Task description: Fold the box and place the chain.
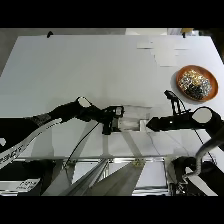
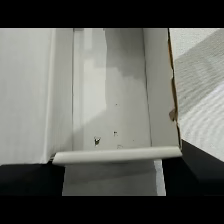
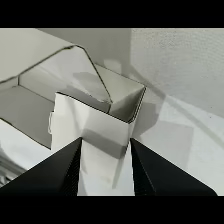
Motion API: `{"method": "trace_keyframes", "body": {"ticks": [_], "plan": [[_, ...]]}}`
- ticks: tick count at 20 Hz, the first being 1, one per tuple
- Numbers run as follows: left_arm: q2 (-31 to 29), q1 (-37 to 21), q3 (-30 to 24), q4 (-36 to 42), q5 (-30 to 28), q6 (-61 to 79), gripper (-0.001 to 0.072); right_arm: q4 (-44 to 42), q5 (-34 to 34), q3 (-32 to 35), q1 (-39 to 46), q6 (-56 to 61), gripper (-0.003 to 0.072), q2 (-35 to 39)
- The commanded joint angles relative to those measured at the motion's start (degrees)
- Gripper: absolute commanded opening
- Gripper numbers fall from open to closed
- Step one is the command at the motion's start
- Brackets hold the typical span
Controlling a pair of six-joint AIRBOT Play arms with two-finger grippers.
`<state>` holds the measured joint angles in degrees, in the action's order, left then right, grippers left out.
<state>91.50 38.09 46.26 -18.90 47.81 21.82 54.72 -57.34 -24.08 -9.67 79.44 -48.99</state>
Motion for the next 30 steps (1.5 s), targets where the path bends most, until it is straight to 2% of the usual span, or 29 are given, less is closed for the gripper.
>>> {"method": "trace_keyframes", "body": {"ticks": [1, 4, 7, 13, 23, 27, 29, 30], "plan": [[0.0, 0.0, 0.0, 0.0, 0.0, 0.0, 0.0135, 8.2, 4.5, -1.3, -6.5, 13.3, 0.0340, -0.6], [0.0, 0.0, 0.0, 0.0, 0.0, 0.0, 0.0135, 16.0, 3.4, -5.5, -11.6, 23.0, 0.0340, -3.6], [0.0, 0.0, 0.0, 0.0, 0.0, 0.0, 0.0135, 18.3, 2.6, -8.6, -16.4, 30.1, 0.0339, -8.0], [0.0, 0.0, 0.0, 0.0, 0.0, 0.0, 0.0135, 27.8, 2.8, -10.3, -24.7, 46.9, 0.0339, -14.8], [0.0, 0.0, 0.0, 0.0, 0.0, 0.0, 0.0135, 33.6, 2.5, -10.3, -27.2, 57.1, 0.0334, -17.6], [0.0, 0.0, 0.0, 0.0, 0.0, 0.0, 0.0135, 33.6, 2.5, -10.3, -27.2, 56.5, 0.0204, -18.4], [0.0, 0.0, 0.0, 0.0, 0.0, 0.0, 0.0135, 33.8, 2.5, -10.3, -27.2, 54.9, 0.0101, -18.4], [0.0, 0.0, 0.0, 0.0, 0.0, 0.0, 0.0135, 33.8, 2.5, -10.3, -27.2, 53.5, 0.0026, -18.4]]}}
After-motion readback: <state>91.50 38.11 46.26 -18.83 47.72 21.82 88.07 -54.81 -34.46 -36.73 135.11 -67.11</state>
